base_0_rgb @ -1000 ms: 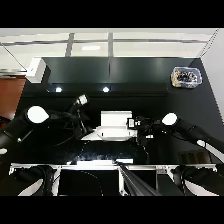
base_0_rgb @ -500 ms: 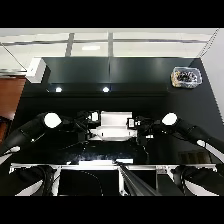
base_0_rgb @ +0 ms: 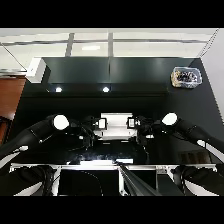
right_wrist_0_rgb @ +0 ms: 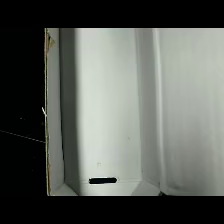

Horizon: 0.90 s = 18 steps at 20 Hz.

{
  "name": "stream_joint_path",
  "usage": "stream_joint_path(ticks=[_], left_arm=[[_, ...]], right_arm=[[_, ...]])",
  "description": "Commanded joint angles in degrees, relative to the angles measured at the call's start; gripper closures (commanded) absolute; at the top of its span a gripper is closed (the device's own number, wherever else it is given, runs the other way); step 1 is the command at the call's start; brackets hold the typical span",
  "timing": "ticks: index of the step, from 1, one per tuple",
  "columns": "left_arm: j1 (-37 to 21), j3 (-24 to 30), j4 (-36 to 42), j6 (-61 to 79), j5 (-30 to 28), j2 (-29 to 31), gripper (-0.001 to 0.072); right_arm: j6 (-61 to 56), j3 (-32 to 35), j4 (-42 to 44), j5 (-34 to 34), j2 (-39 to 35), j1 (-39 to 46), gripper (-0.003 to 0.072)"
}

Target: Fold the box and place the chain.

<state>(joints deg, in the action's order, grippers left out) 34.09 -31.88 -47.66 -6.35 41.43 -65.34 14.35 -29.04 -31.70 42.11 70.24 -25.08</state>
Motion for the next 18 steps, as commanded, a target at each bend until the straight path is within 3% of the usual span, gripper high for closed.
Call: stream_joint_path(ticks=[1, 7, 12, 17, 18], left_arm=[[0.8, 0.0, 0.4, -0.1, -3.4, -0.2, 0.0381], [0.8, 0.0, 0.5, -0.1, -3.4, -0.2, 0.038], [1.4, 0.0, 9.9, 0.1, -3.5, -0.6, 0.0381], [3.8, 0.0, 10.0, 0.2, -5.2, -1.9, 0.0381], [3.7, 0.0, 9.7, 0.2, -5.0, -1.8, 0.0432]], right_arm=[[0.2, 0.0, 0.0, 0.1, 0.0, 0.0, 0.0271], [0.2, 0.0, 0.0, 0.1, 0.0, 0.0, 0.027], [0.2, 0.0, 0.0, 0.1, 0.0, 0.0, 0.027], [0.2, 0.0, 0.0, 0.0, 0.0, 0.0, 0.027], [0.2, 0.0, 0.0, 0.0, 0.0, 0.0, 0.0271]])
